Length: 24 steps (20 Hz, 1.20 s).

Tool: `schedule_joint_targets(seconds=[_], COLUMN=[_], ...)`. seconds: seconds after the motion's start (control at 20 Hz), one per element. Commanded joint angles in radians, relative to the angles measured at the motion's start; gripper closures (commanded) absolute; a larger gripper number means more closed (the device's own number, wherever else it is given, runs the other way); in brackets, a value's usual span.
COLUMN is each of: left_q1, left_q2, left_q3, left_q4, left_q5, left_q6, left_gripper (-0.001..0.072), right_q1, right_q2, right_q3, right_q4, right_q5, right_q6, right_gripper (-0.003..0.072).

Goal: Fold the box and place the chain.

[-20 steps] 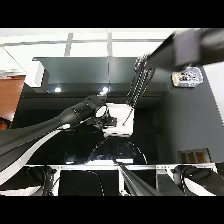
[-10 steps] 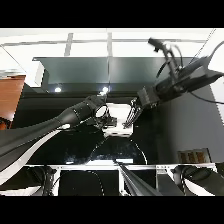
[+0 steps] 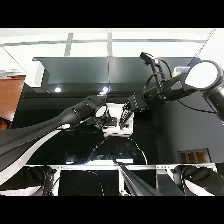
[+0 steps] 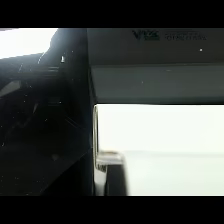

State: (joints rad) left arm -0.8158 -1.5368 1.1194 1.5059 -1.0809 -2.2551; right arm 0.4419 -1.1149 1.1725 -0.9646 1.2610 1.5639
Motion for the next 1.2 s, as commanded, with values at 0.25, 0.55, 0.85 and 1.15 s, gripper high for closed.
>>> schedule_joint_targets(seconds=[0.25,0.55,0.85,1.15], left_q1=[0.001,0.001,-0.003,-0.007], left_q2=[0.000,0.000,-0.001,0.005], left_q3=[0.000,0.000,0.019,0.139], left_q4=[0.000,-0.005,-0.002,0.056], left_q5=[0.004,0.004,-0.035,-0.103], left_q6=[0.000,0.000,-0.048,-0.172], left_gripper=[0.0684,0.0684,0.0684,0.0330], right_q1=[0.062,-0.086,-0.167,-0.166], right_q2=[-0.013,0.086,0.286,0.303], right_q3=[-0.244,-0.230,-0.275,-0.295], right_q4=[-0.022,-0.253,-0.446,-0.443], right_q5=[-0.309,-0.071,-0.015,-0.061], right_q6=[0.040,0.044,0.043,0.041], right_gripper=[0.0475,0.0369,0.0369,0.0369])
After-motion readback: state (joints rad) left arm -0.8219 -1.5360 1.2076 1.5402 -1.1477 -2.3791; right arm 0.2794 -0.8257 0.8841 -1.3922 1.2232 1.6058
